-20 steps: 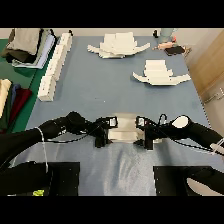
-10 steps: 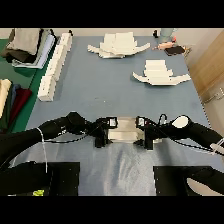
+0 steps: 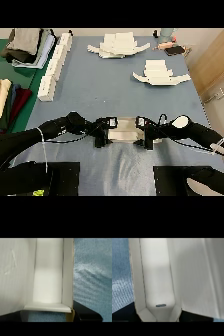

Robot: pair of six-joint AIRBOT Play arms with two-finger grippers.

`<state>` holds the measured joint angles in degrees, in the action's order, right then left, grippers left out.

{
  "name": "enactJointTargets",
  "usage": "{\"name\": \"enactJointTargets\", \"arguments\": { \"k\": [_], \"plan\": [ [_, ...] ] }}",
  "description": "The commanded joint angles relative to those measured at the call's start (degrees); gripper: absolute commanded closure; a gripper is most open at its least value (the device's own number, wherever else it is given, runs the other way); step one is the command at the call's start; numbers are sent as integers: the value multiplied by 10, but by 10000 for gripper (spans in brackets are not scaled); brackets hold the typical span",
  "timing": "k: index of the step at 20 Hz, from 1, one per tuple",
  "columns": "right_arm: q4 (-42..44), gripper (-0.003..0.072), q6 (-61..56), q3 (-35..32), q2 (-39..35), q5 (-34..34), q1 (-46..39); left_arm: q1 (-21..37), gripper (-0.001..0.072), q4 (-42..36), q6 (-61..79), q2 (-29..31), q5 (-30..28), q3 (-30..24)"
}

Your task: Fold the box.

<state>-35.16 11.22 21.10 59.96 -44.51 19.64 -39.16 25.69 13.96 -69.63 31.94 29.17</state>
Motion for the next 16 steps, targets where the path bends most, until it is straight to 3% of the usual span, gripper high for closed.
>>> {"name": "enactJointTargets", "arguments": {
  "k": [1,3,4,12,16],
  "plan": [
    [0,148,0,0,0,0,0,0,190,0,0,0,0,0],
    [7,147,-1,0,0,-1,0,0,190,0,0,0,0,0],
    [21,-29,-1,0,0,1,0,0,190,0,0,0,0,0],
    [5,-34,-14,3,-17,-33,-9,0,190,0,0,0,0,0],
    [-75,-34,-154,3,-100,-85,-45,0,190,0,0,0,0,0]
  ]
}}
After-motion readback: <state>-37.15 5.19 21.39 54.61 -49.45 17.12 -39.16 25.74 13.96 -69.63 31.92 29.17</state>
